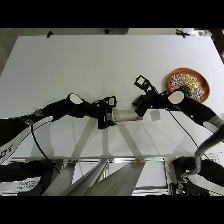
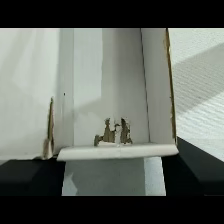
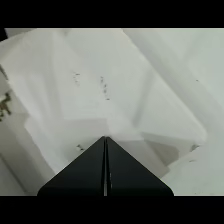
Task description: Fold the box and place the chain.
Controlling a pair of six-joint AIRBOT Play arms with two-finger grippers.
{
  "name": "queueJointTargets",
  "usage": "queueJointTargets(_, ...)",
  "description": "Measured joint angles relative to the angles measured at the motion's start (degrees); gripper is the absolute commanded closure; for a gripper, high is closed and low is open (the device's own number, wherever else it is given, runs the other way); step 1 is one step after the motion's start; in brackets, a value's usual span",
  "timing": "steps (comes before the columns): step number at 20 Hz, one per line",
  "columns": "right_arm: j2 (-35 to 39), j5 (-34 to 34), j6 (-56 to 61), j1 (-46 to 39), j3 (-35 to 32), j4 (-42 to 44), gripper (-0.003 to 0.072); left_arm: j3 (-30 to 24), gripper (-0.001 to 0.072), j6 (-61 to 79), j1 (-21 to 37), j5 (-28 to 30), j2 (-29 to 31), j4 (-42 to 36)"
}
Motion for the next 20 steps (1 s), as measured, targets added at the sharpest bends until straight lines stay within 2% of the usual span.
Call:
queueJointTargets(3, 3.23, 1.6, 0.96, 0.0, 0.09, -0.59, 0.0677, 0.0, 0.0343, 0.0, 0.0, 0.17, 0.0, -0.02)
queueJointTargets(7, 7.67, 7.21, 1.25, 0.02, 0.09, -3.76, 0.0678, 0.0, 0.0343, 0.0, 0.0, 0.17, 0.0, -0.02)
queueJointTargets(15, 12.81, 22.03, 1.33, 0.02, 0.09, -17.33, 0.0678, 0.0, 0.0343, 0.0, 0.0, 0.15, 0.0, -0.02)
queueJointTargets(20, 13.35, 28.28, 1.05, 0.02, 0.09, -26.99, 0.0678, 0.0, 0.0343, -0.02, 0.0, 0.15, 0.0, -0.04)
